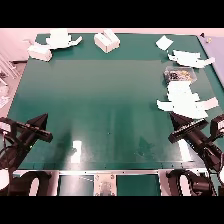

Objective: Fold the box and place the chain.

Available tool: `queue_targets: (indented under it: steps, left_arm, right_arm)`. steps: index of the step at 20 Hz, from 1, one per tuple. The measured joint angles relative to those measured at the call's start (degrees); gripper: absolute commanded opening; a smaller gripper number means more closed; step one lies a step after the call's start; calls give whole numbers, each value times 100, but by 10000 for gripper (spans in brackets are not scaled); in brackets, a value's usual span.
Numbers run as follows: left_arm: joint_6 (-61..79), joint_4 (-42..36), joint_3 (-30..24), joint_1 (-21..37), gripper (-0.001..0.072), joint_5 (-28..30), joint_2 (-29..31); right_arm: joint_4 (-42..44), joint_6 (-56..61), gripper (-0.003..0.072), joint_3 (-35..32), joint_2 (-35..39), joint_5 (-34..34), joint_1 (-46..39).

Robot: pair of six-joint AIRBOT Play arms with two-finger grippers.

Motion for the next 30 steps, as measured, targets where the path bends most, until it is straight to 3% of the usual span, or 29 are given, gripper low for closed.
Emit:
queue_targets:
  steps: [16,17,18,20,22,26,30]
  left_arm:
    - [0,-2,0,0,21,0,2]
    - [0,-2,0,0,21,0,0]
    - [0,0,0,0,21,0,0]
    - [2,-2,0,0,21,0,2]
    - [0,0,0,0,21,0,2]
    - [0,-2,0,0,21,0,2]
    - [0,-2,0,-2,21,50,0]
  right_arm:
    - [0,0,10,0,0,0,0]
    - [0,0,32,2,0,0,0]
    - [0,-2,152,17,0,-26,0]
    - [-26,-9,178,116,-2,-234,-2]
    - [-273,59,303,334,-87,-422,-48]
    - [-1228,455,321,1043,-684,-586,-354]
    - [-1696,595,324,2009,-1773,-404,-822]
